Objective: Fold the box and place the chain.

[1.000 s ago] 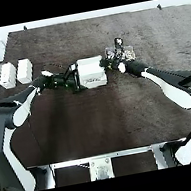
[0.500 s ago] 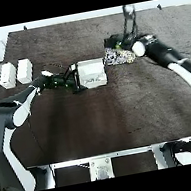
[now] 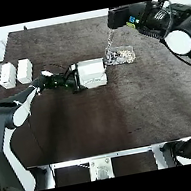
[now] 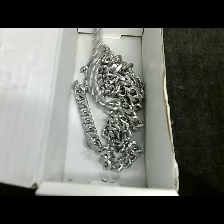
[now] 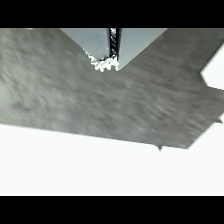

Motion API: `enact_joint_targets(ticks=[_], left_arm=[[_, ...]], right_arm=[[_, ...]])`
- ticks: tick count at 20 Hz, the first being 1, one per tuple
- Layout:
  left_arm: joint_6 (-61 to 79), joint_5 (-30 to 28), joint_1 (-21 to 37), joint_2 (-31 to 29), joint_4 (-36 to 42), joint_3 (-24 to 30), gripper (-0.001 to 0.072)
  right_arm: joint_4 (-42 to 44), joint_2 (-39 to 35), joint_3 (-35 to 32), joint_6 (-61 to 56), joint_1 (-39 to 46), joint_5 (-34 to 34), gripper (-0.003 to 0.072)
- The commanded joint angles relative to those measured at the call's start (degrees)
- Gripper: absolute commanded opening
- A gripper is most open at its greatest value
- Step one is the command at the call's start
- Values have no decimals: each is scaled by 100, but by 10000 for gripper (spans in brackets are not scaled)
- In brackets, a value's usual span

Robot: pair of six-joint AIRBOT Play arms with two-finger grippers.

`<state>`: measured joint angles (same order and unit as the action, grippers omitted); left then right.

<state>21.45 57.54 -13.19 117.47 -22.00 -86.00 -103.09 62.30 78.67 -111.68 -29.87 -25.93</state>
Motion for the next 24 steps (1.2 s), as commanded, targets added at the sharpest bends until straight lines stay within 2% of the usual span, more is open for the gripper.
enact_joint_targets(ticks=[1, 10, 16, 24], left_arm=[[0, 0, 2, -4, 0, 2, 466], [0, 0, 2, -4, 0, 2, 466], [0, 0, 2, -4, 0, 2, 466], [0, 0, 2, -4, 0, 2, 466]], right_arm=[[-181, -149, 179, 120, -479, -7, 8], [-192, 31, 286, 101, -1021, 330, 8], [125, 778, 289, 22, -1259, 1246, 8], [127, 872, 280, 22, -1093, 533, 8]])
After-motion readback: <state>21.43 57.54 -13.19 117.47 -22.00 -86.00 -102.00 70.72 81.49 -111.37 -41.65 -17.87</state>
